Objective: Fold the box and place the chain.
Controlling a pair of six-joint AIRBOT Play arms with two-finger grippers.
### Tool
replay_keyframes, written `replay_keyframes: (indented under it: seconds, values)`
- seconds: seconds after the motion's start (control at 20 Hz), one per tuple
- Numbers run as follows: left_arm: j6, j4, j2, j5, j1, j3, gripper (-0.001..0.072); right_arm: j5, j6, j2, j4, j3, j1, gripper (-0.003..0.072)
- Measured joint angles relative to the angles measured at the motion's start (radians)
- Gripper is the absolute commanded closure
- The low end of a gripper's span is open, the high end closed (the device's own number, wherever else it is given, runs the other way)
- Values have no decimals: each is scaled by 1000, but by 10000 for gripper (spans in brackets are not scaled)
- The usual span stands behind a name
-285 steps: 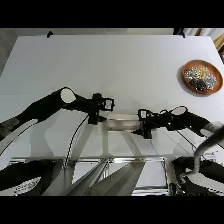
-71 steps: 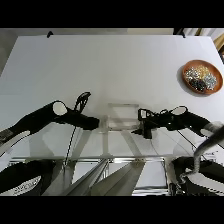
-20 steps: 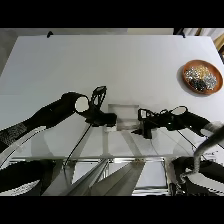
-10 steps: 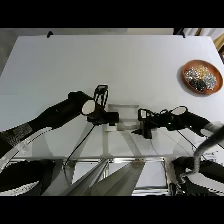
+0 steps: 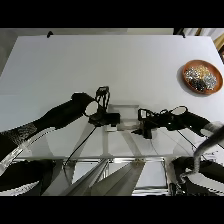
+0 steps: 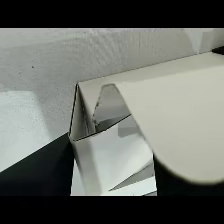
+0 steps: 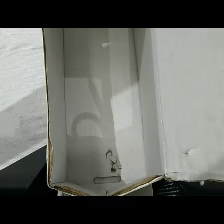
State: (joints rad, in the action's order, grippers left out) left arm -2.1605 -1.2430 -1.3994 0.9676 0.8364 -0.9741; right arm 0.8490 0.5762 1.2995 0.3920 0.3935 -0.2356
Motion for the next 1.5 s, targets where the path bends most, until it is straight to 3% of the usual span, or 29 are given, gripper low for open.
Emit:
replay_keyframes:
  seconds: [0.55,0.6,0.8,0.95,1.1,1.15,1.25,1.3,1.45,1.5]
  values:
    - [-183,-182,-2,-5,76,0,241,0,0,0,0,0,0,349]
    - [-200,-188,-4,-8,77,0,293,0,0,0,0,0,0,349]
    - [-248,-190,-32,-29,89,0,336,0,0,0,0,0,0,349]
    - [-261,-180,-48,-31,95,0,514,0,1,0,0,0,0,349]
    - [-268,-173,-55,-32,98,0,503,1,1,0,0,0,0,349]
    - [-269,-168,-56,-36,99,0,473,1,0,0,0,0,0,349]
    - [-270,-153,-57,-48,99,0,335,1,0,0,0,0,0,349]
    - [-271,-145,-57,-51,100,0,317,1,0,0,0,0,0,349]
    - [-271,-138,-58,-53,100,0,329,1,0,0,0,0,0,349]
    - [-271,-138,-58,-53,100,0,392,1,0,0,0,0,0,349]
